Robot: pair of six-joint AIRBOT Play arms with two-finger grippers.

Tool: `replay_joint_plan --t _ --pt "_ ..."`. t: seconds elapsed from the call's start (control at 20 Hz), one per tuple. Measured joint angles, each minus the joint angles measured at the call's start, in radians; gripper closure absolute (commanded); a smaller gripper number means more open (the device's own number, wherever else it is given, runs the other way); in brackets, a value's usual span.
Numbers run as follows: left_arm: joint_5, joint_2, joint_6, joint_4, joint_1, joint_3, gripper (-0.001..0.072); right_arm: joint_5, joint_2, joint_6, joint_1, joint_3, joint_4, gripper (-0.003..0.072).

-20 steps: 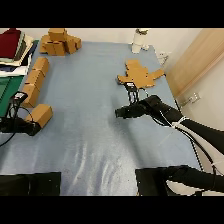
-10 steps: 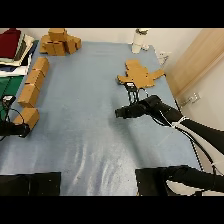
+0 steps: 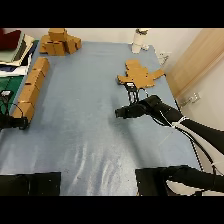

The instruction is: Fold the box.

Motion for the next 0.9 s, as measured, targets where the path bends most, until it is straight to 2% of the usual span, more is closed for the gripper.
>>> replay_joint_plan --t 0.4,0.65,0.9 --pt "0.076 -0.179 0.000 -0.061 -0.013 0.149 0.0054 0.001 0.000 0.000 0.001 0.000 0.007 0.0665" --pt "0.097 -0.204 0.000 -0.069 -0.015 0.198 0.0052 0.005 0.000 0.000 0.001 0.000 0.007 0.0665" --pt "0.024 -0.204 0.000 -0.071 -0.015 0.219 0.0014 0.007 0.000 0.000 0.001 0.000 0.011 0.0663"
